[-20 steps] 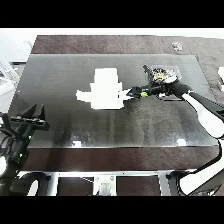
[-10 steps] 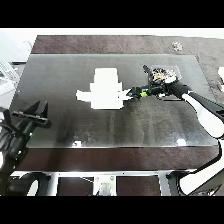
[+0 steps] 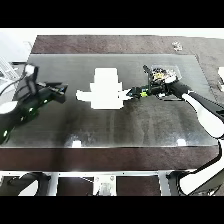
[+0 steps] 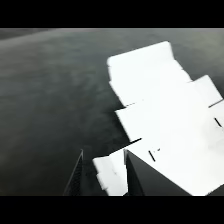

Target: Fold the box and place the chain.

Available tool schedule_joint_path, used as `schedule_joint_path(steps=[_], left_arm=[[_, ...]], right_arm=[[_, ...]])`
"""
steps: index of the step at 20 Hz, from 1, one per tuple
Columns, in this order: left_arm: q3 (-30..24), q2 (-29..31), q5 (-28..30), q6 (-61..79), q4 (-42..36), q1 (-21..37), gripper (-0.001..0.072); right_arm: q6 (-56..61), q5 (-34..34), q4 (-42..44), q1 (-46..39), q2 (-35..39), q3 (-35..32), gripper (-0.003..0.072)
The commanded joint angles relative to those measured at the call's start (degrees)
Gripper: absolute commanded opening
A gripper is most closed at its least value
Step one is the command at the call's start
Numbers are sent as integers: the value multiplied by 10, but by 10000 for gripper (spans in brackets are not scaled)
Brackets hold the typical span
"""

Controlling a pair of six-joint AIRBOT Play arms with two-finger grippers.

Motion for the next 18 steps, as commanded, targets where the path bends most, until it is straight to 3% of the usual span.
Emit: schedule_joint_path(steps=[1, 5, 8, 9, 13, 18], left_arm=[[137, -180, -99, -45, 33, 1, 321], [302, -310, -201, -236, 204, 1, 321], [405, -372, -259, -331, 308, 0, 350], [426, -382, -264, -350, 317, 0, 486], [501, -418, -284, -392, 341, 0, 499], [613, -508, -382, -462, 360, 0, 499]], right_arm=[[0, 0, -1, 0, 0, 1, 4], [0, 0, 0, 0, 0, 1, 4], [0, 0, 0, 0, 0, 1, 4], [0, 0, 0, 0, 0, 1, 4], [0, 0, 0, 0, 0, 1, 4], [0, 0, 0, 0, 0, 1, 4]])
